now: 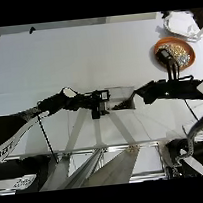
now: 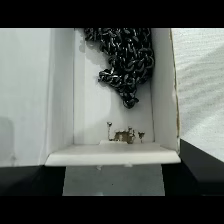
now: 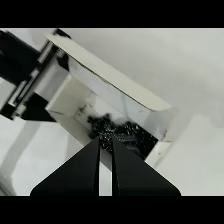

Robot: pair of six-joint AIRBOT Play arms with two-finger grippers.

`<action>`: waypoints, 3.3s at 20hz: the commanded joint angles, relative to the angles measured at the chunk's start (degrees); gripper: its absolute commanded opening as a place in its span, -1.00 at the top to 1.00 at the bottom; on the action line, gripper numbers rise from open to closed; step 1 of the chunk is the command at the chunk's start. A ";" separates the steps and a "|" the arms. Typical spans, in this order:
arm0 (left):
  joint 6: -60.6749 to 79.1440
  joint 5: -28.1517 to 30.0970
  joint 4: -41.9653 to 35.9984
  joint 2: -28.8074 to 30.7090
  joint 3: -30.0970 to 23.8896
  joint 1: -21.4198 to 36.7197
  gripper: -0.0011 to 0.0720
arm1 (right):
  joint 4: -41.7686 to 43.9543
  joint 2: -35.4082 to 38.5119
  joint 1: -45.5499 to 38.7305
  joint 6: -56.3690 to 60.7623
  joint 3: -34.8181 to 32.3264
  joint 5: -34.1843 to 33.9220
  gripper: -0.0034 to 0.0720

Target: Fold the box and place the chain.

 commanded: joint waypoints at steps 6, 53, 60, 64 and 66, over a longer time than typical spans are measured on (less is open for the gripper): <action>0.02 0.02 0.02 0.04 0.02 0.04 0.11 | -0.68 -5.64 8.90 -1.90 -6.03 -9.03 0.88; 0.02 0.02 0.02 0.04 0.02 0.04 0.11 | -8.79 -23.39 7.21 -31.91 17.51 14.60 -0.13; 0.02 0.00 0.02 0.04 0.02 0.04 0.11 | -10.21 -23.39 7.23 -31.95 17.42 12.39 -0.04; 0.02 0.02 0.02 0.04 0.02 0.04 0.11 | -10.71 -23.45 8.85 -32.00 16.72 12.13 -0.04; 0.02 0.00 0.02 0.04 0.02 0.04 0.11 | -10.71 -23.45 10.51 -31.98 16.72 10.19 -0.04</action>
